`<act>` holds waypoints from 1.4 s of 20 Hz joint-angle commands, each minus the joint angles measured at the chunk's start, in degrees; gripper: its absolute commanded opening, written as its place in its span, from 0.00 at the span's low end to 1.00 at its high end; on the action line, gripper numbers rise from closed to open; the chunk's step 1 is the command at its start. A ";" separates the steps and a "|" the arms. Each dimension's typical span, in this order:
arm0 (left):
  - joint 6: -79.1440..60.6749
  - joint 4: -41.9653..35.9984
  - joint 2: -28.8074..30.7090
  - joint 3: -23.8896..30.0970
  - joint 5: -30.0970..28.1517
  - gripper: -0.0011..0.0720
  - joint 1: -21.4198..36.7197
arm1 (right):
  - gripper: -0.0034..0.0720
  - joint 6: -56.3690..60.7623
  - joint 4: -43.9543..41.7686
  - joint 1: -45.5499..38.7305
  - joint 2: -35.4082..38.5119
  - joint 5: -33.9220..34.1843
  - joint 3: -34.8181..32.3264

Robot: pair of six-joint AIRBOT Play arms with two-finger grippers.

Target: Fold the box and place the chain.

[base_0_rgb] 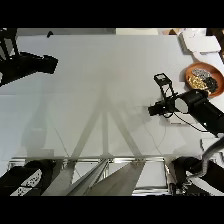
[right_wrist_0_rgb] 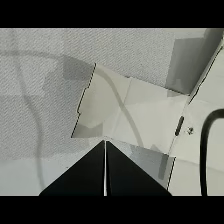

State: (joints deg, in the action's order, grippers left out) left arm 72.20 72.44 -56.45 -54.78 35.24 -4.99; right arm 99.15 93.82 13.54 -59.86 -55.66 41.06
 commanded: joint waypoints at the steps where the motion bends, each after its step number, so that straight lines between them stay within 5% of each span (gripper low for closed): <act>1: -0.02 0.00 -0.04 -0.07 0.00 0.97 -0.04 | 0.06 -0.02 0.13 0.02 -0.04 0.15 0.00; 3: -0.02 0.00 -0.04 -0.07 -0.02 0.97 -0.04 | 0.06 0.02 0.20 0.02 -0.04 0.92 0.00; 6: -0.02 0.00 -0.04 -0.07 -0.02 0.97 -0.04 | 0.32 2.43 3.61 0.00 -0.04 -0.31 0.37; 9: -0.02 0.00 -0.04 -0.07 0.00 0.97 -0.04 | 0.32 4.50 11.43 -3.63 -0.02 -6.40 4.87; 14: -0.02 0.00 -0.04 -0.07 -0.02 0.97 -0.04 | 0.44 -1.60 12.39 -21.44 -0.02 -18.03 17.40; 19: 0.00 0.00 -0.04 -0.07 -0.02 0.97 -0.04 | 0.52 -18.62 9.40 -40.46 -1.27 -25.20 19.78; 23: 0.00 0.00 -0.04 -0.07 -0.02 0.97 -0.04 | 0.52 -22.45 3.37 -54.36 -3.10 -19.47 19.78; 28: 0.00 0.00 -0.04 -0.07 -0.02 0.97 -0.04 | 0.52 -27.04 -4.02 -67.56 -10.47 -20.48 20.94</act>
State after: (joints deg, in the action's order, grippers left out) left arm 72.20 72.42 -56.45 -54.78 35.24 -4.99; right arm 76.31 96.47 -46.83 -66.52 -75.79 61.17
